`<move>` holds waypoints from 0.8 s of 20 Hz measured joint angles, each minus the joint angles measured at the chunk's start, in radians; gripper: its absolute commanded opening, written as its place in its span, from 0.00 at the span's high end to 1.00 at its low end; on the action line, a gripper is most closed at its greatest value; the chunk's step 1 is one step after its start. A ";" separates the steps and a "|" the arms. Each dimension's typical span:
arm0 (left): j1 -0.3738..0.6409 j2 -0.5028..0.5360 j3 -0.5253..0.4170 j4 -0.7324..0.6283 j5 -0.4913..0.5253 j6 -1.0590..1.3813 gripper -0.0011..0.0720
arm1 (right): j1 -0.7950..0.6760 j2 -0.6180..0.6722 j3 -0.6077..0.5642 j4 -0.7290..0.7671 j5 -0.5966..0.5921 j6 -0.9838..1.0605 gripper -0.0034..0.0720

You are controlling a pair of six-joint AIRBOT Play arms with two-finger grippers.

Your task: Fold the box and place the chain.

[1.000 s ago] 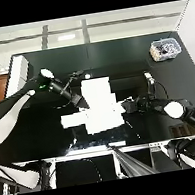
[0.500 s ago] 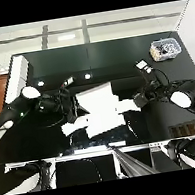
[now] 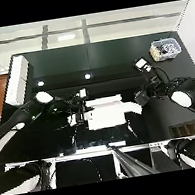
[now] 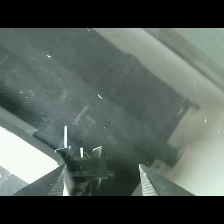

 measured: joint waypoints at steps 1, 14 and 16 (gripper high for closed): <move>-0.003 -0.018 0.011 0.003 0.002 0.009 0.95 | 0.009 0.000 -0.002 0.008 -0.013 -0.022 0.07; -0.014 -0.080 0.045 0.173 0.026 -0.055 0.95 | 0.132 -0.009 -0.140 0.221 -0.046 -0.581 0.02; -0.014 -0.080 0.045 0.178 0.030 -0.060 0.95 | 0.137 -0.012 -0.151 0.272 -0.018 -0.679 0.02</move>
